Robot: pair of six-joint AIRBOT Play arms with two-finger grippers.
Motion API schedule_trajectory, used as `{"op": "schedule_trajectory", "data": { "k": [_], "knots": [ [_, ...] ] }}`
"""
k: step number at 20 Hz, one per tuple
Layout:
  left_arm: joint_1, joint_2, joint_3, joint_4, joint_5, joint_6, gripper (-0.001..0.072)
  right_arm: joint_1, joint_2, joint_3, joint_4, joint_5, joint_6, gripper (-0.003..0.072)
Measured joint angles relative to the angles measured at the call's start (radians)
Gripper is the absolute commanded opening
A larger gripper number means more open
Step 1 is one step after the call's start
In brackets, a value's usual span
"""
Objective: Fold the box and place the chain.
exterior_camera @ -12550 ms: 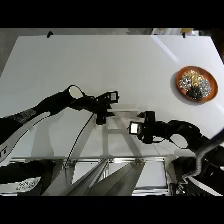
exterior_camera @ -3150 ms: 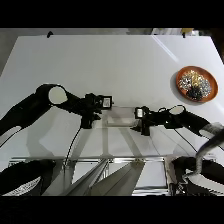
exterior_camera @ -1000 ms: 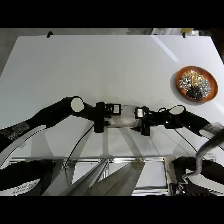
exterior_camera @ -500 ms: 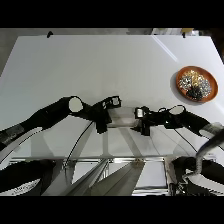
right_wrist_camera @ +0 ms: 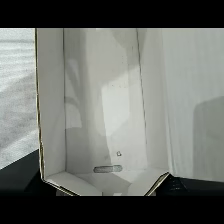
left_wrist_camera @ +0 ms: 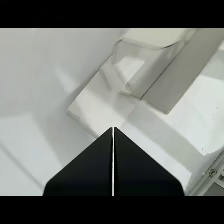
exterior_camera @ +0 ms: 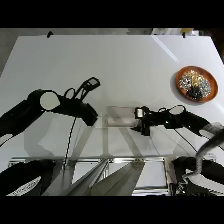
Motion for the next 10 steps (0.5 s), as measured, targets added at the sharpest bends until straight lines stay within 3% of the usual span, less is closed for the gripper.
{"op": "schedule_trajectory", "data": {
  "k": [5,10],
  "knots": [
    [0.050,-0.037,-0.050,0.048,-0.041,-0.314,0.0002,0.000,0.000,0.000,0.000,0.000,0.000,0.0408],
    [0.050,-0.154,-0.073,-0.041,0.027,-0.439,0.0002,0.000,0.000,0.000,0.000,0.000,0.000,0.0408]
  ]
}}
